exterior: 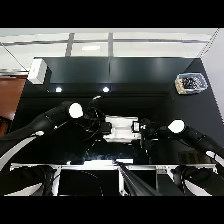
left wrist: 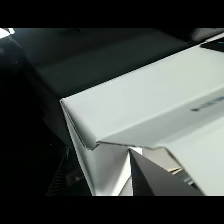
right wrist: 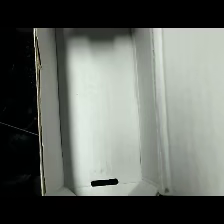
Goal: Fold the box and place the chain.
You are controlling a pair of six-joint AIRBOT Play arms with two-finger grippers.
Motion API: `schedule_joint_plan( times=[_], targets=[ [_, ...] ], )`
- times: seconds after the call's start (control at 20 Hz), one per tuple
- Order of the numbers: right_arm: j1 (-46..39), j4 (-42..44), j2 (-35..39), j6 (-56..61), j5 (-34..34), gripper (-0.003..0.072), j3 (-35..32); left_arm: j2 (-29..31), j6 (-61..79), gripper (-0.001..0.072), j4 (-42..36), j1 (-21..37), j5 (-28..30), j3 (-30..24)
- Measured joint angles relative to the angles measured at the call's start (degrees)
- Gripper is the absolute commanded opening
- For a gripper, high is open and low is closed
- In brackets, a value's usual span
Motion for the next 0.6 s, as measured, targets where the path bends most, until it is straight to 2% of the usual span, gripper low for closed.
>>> schedule_joint_plan(
  times=[0.1, 0.3, 0.45, 0.6],
  targets=[
    [0.02, 0.0, 0.0, 0.0, 0.0, 0.0193, -0.02, 0.0, -4.79, 0.0346, 3.89, -1.64, 0.02, 0.94],
    [0.02, 0.0, 0.0, 0.0, 0.02, 0.0193, -0.02, -0.48, -16.24, 0.0345, 14.25, -6.16, -0.72, 3.82],
    [0.02, -0.02, 0.0, 0.0, 0.11, 0.0193, 0.0, -2.27, -24.63, 0.0345, 22.86, -9.97, -4.85, 7.23],
    [0.02, -0.02, 0.0, -0.02, 0.09, 0.0193, -0.02, -5.05, -29.88, 0.035, 27.61, -12.48, -8.09, 10.32]
  ],
)
